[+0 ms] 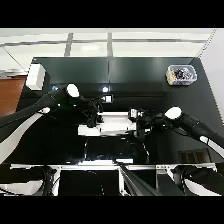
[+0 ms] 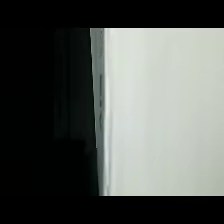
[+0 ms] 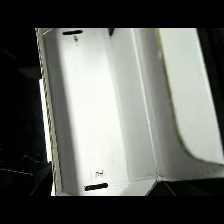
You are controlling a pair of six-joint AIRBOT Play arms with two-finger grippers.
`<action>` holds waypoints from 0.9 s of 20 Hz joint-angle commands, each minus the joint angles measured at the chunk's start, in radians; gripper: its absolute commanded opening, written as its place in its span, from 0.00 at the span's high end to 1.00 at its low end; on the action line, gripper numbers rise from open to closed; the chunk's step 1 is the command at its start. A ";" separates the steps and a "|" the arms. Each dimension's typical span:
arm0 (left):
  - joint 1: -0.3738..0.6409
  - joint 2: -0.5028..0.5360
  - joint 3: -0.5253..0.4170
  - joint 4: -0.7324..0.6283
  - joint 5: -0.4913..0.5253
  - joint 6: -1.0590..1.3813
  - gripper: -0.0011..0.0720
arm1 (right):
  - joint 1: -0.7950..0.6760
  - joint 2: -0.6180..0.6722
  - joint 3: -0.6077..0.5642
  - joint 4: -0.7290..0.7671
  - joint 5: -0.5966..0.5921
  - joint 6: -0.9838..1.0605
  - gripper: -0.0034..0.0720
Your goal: Fold the box and place the chain.
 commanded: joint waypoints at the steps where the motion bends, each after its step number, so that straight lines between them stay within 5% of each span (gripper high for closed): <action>1: 0.000 -0.001 0.001 0.000 0.002 0.000 0.95 | -0.001 -0.034 -0.001 0.006 0.011 -0.060 0.07; 18: 0.000 -0.001 0.001 -0.001 0.002 0.000 0.95 | 0.030 -0.093 0.048 -0.111 -0.027 0.094 0.07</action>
